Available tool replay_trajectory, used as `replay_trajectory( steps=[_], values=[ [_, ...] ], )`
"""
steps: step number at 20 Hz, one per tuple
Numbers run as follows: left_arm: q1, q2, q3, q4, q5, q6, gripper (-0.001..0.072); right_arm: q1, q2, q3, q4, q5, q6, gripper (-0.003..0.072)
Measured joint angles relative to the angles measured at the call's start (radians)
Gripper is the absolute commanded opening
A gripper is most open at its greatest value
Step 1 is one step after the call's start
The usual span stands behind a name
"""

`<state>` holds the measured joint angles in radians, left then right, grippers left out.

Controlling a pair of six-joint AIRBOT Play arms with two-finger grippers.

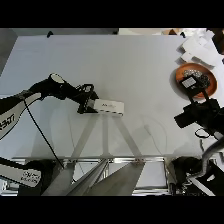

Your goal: Fold the box and place the chain.

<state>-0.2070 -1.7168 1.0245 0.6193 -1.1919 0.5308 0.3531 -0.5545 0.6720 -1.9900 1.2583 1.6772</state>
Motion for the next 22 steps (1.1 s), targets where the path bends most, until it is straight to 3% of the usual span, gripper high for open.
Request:
replay_trajectory(
  steps=[8, 9, 10, 17, 22],
  values=[
    [-0.011, 0.0, 0.0, -0.011, -0.031, -0.017, 0.0201, 0.0, 0.0, 0.0, -0.013, -0.063, 0.12, 0.001],
    [-0.012, 0.0, 0.0, -0.014, -0.033, -0.023, 0.0169, 0.0, 0.0, 0.0, -0.013, -0.068, 0.126, 0.001],
    [-0.012, 0.0, 0.0, -0.014, -0.034, -0.027, -0.0002, 0.0, 0.0, 0.0, -0.013, -0.069, 0.13, 0.001],
    [-0.011, 0.051, -0.001, 0.023, -0.043, -0.121, 0.0006, 0.0, 0.0, 0.0, -0.003, -0.077, 0.139, 0.001],
    [-0.011, 0.213, -0.001, 0.2, -0.046, -0.416, 0.0005, 0.0, 0.0, 0.0, 0.004, -0.078, 0.14, 0.001]
  ],
)
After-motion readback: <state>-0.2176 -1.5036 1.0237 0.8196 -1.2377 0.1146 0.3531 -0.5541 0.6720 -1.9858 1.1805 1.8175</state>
